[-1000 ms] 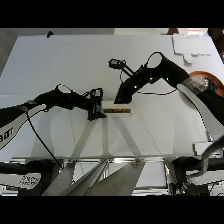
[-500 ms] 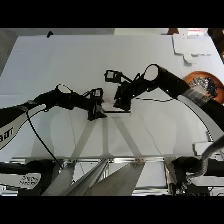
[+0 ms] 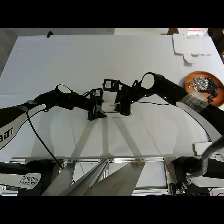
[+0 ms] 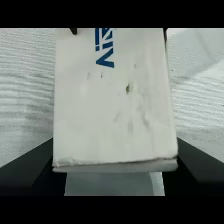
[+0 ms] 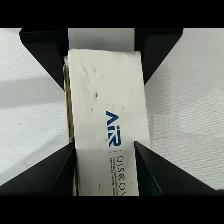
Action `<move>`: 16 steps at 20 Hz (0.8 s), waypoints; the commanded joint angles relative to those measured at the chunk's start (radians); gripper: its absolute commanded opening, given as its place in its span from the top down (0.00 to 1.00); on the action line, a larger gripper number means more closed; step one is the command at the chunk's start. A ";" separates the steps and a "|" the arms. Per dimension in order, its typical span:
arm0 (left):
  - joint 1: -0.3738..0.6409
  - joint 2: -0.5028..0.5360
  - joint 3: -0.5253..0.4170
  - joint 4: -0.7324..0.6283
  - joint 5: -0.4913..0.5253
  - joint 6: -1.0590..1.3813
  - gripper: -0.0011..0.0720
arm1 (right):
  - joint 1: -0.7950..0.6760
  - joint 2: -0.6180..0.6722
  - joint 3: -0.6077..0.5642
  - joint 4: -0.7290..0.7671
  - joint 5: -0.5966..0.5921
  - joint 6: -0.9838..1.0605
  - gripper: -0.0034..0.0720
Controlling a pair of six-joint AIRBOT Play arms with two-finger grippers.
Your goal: Fold the box and place the chain.
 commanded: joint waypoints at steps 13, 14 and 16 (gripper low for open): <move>0.000 0.000 0.000 0.000 0.000 -0.001 0.77 | 0.003 0.086 -0.004 -0.019 0.087 0.026 0.35; 0.000 0.000 0.000 0.000 0.000 -0.001 0.77 | -0.002 0.109 -0.004 -0.018 0.092 0.052 0.36; 0.000 0.000 0.000 0.000 0.000 -0.001 0.77 | -0.025 0.146 -0.004 0.005 0.091 0.136 0.65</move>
